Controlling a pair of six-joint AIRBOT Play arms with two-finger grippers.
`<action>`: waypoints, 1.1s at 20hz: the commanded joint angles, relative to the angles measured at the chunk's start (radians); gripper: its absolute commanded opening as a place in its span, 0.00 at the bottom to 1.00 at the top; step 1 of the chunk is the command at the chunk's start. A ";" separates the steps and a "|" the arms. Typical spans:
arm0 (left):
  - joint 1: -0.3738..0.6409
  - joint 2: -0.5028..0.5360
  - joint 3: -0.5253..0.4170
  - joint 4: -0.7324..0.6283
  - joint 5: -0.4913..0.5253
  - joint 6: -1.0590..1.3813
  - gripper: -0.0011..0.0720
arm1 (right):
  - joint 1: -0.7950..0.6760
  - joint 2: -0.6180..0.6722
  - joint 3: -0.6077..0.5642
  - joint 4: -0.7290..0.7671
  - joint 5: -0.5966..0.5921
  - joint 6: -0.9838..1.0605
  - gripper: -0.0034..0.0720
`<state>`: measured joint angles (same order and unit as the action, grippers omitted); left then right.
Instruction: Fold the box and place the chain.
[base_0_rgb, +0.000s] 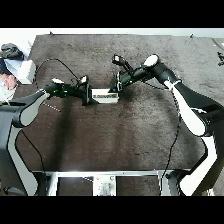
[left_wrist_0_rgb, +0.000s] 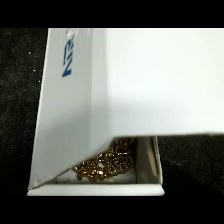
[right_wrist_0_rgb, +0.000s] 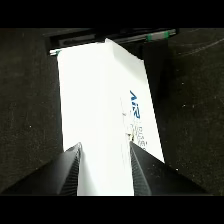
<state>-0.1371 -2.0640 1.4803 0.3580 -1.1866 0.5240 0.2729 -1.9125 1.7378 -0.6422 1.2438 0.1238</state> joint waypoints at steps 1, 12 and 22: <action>0.001 0.000 0.000 0.000 0.000 0.000 0.48 | 0.007 0.000 -0.018 0.010 0.002 -0.027 0.50; 0.001 0.000 0.000 0.000 0.000 0.000 0.48 | 0.032 -0.018 -0.018 -0.035 -0.124 -0.080 0.54; 0.001 0.000 0.000 0.000 0.000 0.000 0.48 | 0.022 0.043 -0.018 -0.031 -0.035 0.001 0.50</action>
<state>-0.1371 -2.0640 1.4803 0.3576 -1.1866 0.5240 0.3019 -1.8938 1.7199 -0.6746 1.1572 0.0738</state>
